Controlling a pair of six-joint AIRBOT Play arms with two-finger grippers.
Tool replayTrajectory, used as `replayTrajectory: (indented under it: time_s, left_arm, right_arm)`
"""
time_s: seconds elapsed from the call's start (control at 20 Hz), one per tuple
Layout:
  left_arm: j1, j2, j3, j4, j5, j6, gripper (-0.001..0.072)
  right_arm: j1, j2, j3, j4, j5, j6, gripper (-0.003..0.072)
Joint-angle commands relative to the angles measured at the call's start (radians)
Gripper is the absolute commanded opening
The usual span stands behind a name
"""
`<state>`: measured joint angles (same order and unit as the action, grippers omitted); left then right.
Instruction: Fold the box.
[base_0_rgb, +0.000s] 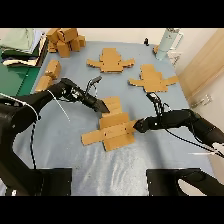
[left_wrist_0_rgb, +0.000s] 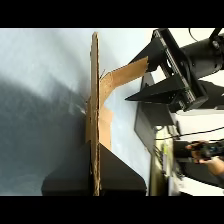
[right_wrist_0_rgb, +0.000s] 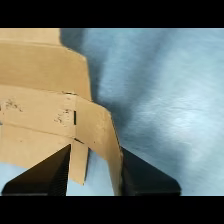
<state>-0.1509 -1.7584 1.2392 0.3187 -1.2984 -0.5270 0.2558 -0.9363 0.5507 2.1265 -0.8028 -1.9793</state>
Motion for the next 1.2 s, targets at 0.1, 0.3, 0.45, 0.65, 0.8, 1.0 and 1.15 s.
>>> replayTrajectory:
  time_s: [0.1,0.3,0.45,0.65,0.8,1.0,1.15]
  left_arm:
    - [-0.095,0.105,0.000,0.064,0.145,0.135,0.0011]
    - [-0.233,0.176,-0.037,0.112,0.262,0.261,0.0009]
    - [-0.317,0.229,-0.102,0.108,0.369,0.371,0.0009]
    - [-0.367,0.323,-0.233,0.101,0.546,0.458,0.0009]
    - [-0.379,0.357,-0.288,0.101,0.584,0.505,0.0010]
    - [-0.378,0.356,-0.339,0.100,0.583,0.505,0.0011]
    - [-0.379,0.356,-0.351,0.101,0.583,0.505,0.0012]
  right_arm:
    - [-0.088,0.001,0.095,-0.358,0.036,0.431,0.0417]
    - [-0.183,0.001,0.177,-0.453,0.043,0.596,0.0386]
    - [-0.185,0.001,0.177,-0.441,0.039,0.602,0.0139]
    - [-0.185,0.001,0.177,-0.406,0.044,0.602,0.0002]
    - [-0.185,0.000,0.177,-0.405,0.049,0.601,0.0001]
    - [-0.171,0.000,0.177,-0.402,0.066,0.598,0.0001]
    - [-0.166,0.000,0.177,-0.402,0.069,0.598,0.0001]
